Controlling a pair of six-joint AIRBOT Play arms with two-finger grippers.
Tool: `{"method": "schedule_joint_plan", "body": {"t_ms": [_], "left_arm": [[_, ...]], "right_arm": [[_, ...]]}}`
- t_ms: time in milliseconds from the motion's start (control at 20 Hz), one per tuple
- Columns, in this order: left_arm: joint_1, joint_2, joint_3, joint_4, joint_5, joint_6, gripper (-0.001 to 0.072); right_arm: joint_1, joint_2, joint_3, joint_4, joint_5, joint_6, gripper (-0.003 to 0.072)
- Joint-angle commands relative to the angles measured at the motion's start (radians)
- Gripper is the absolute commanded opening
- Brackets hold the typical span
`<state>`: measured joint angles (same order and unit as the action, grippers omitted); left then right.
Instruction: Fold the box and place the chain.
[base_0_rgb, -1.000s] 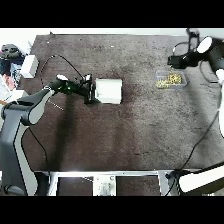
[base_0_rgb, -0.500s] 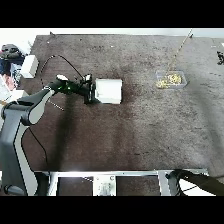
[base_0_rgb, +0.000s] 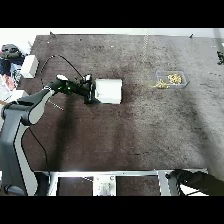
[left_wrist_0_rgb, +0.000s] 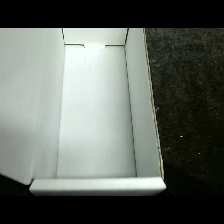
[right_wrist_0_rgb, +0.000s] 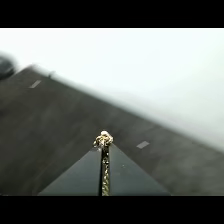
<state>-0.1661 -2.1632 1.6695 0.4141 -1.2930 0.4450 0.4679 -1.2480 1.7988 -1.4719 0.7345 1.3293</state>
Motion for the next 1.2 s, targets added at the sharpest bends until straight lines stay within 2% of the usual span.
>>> {"method": "schedule_joint_plan", "body": {"t_ms": [0,300,450,550,650,750,1150], "left_arm": [[0.000,0.000,0.001,0.000,0.000,0.000,0.0355],[0.000,0.000,0.001,0.000,0.000,0.000,0.0354],[0.000,0.000,0.001,0.000,0.000,0.000,0.0354],[0.000,0.000,0.001,0.000,0.000,0.000,0.0354],[0.000,0.000,0.001,0.000,0.000,0.000,0.0354],[0.000,0.000,0.001,0.000,0.000,0.000,0.0354],[0.000,0.000,0.001,0.000,0.000,0.000,0.0354]], "right_arm": [[0.096,-0.112,-0.001,0.047,0.087,-0.002,0.0012],[0.125,-0.320,-0.001,0.103,0.188,0.010,0.0012],[0.125,-0.378,-0.007,0.106,0.248,0.010,0.0012],[0.123,-0.367,-0.013,0.052,0.228,0.012,0.0012],[0.123,-0.340,-0.013,-0.090,0.208,0.064,0.0012],[0.111,-0.312,-0.013,-0.206,0.236,0.112,0.0012],[-0.034,-0.175,-0.013,-0.204,0.373,0.111,0.0012]]}}
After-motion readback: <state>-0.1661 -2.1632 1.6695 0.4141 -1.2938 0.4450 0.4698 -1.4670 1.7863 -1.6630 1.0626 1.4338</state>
